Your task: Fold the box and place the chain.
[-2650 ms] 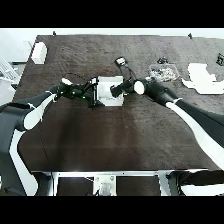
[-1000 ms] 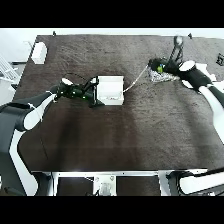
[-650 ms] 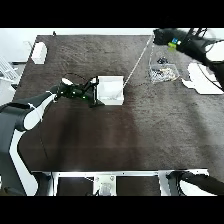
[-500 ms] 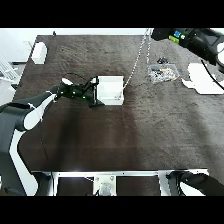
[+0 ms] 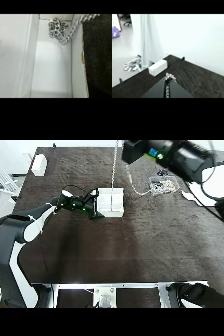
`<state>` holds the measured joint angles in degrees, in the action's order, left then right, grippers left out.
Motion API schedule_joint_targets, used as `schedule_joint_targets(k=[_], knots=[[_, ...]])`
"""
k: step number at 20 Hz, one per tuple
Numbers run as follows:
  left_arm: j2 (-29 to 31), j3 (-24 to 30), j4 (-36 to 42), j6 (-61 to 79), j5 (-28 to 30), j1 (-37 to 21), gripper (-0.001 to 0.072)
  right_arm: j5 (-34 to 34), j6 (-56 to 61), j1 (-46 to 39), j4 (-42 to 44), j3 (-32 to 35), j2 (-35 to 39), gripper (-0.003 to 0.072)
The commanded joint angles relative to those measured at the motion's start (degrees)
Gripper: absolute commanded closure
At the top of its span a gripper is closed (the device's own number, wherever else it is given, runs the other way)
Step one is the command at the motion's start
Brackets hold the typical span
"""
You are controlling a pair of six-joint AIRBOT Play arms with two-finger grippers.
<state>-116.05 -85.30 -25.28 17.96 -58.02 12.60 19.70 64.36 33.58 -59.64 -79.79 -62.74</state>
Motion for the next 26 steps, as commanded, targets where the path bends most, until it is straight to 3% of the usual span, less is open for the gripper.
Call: schedule_joint_targets(k=[1, 8, 11, 20, 21, 22, 23, 26], knots=[[0.0, 0.0, 0.0, 0.02, -0.04, -0.07, 0.0302, -0.17, 1.66, 2.08, -0.44, 0.33, -2.97, 0.0678], [0.0, 0.0, 0.0, 0.02, 0.0, -0.07, 0.0303, -0.31, 9.25, 1.95, -0.44, 8.79, -8.31, 0.0678], [0.0, 0.0, -0.02, 0.02, 0.0, -0.07, 0.0302, -3.56, 10.27, 1.95, -0.46, 12.33, -11.67, 0.0678], [0.0, 0.0, -0.02, 0.02, 0.04, -0.07, 0.0302, -4.98, 12.61, -1.51, -0.44, 18.01, -27.61, 0.0673], [0.0, 0.0, -0.02, 0.02, 0.04, -0.07, 0.0302, -4.66, 12.63, -2.34, -0.42, 17.99, -28.52, 0.0537], [0.0, 0.0, 0.0, 0.02, 0.04, -0.07, 0.0302, -4.68, 12.61, -2.86, -0.46, 17.99, -28.63, 0.0255], [0.0, 0.0, -0.02, 0.02, 0.07, -0.07, 0.0303, -4.7, 12.59, -3.5, -0.48, 17.7, -28.13, 0.0152], [0.0, 0.0, -0.02, 0.02, 0.07, -0.07, 0.0302, -4.72, 12.55, -6.43, -0.7, 17.33, -23.52, 0.0152]])
